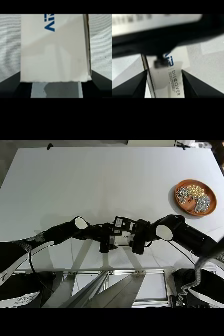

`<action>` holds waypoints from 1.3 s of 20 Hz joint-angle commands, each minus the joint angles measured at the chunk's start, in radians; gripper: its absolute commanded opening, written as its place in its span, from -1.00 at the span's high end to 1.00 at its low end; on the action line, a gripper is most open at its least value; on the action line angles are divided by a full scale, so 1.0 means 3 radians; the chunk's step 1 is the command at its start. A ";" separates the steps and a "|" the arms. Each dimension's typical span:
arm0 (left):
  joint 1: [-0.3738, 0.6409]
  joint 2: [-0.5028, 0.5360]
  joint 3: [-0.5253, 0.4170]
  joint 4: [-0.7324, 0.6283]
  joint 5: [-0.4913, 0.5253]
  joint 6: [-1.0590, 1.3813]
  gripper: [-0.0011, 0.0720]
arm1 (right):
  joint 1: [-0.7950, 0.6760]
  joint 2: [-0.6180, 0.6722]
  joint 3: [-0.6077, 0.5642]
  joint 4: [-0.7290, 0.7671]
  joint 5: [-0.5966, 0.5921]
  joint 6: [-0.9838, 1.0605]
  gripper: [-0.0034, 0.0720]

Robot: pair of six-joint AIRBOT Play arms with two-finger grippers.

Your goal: Fold the box and place the chain.

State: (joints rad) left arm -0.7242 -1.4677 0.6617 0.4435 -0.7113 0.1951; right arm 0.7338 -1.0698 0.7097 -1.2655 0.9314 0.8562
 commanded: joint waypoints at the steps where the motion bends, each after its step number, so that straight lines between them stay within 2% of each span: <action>1: -0.0003 0.0000 -0.0001 -0.0004 -0.0001 -0.0004 0.56 | 0.0019 0.0004 -0.0004 -0.0050 -0.0039 -0.0001 -0.39; 2: -0.0003 0.0000 -0.0001 -0.0004 0.0000 -0.0003 0.56 | 0.0019 0.0013 -0.0005 -0.0050 -0.0070 -0.0001 -0.53; 3: -0.0003 0.0000 -0.0001 -0.0004 0.0000 -0.0004 0.56 | 0.0019 0.0038 -0.0004 -0.0058 -0.0123 -0.0003 -0.58; 8: -0.0003 0.0000 -0.0001 -0.0004 0.0000 -0.0004 0.56 | 0.0019 0.0312 -0.0004 -0.0084 -0.0333 -0.0001 -0.58; 10: -0.0003 0.0000 -0.0001 -0.0004 0.0000 -0.0004 0.56 | 0.0019 0.0445 -0.0004 -0.0081 -0.0278 0.0003 -0.57; 12: -0.0003 0.0000 -0.0001 -0.0004 0.0000 -0.0004 0.56 | 0.0019 0.0608 -0.0005 -0.0092 -0.0111 0.0013 -0.47; 13: -0.0003 0.0000 -0.0001 -0.0004 0.0000 -0.0004 0.56 | 0.0019 0.0693 -0.0005 -0.0136 0.0008 0.0014 -0.30; 16: -0.0003 0.0000 -0.0001 -0.0004 0.0000 -0.0004 0.56 | -0.0081 0.0853 -0.0005 -0.0207 0.0426 0.0284 0.91; 18: -0.0003 0.0000 -0.0001 -0.0004 -0.0001 -0.0004 0.56 | -0.0252 0.0874 -0.0036 -0.0187 0.0587 0.0623 0.89; 19: -0.0003 0.0000 -0.0001 -0.0004 0.0000 -0.0004 0.56 | -0.0371 0.0898 -0.0131 -0.0102 0.0468 0.0713 0.89; 21: -0.0003 0.0000 -0.0001 -0.0004 0.0000 -0.0004 0.56 | -0.0589 0.0970 -0.0460 0.0390 -0.0145 0.0680 0.89; 24: -0.0003 0.0000 -0.0001 -0.0004 0.0000 -0.0004 0.56 | -0.0752 0.0997 -0.1005 0.1888 -0.1088 -0.0005 0.89; 26: -0.0003 0.0000 -0.0001 -0.0004 0.0000 -0.0004 0.56 | -0.0779 0.0996 -0.1216 0.2720 -0.1255 -0.0585 0.89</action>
State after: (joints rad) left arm -0.7242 -1.4677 0.6617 0.4419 -0.7116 0.1940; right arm 0.5323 -0.7784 0.4488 -0.8429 0.7227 0.8837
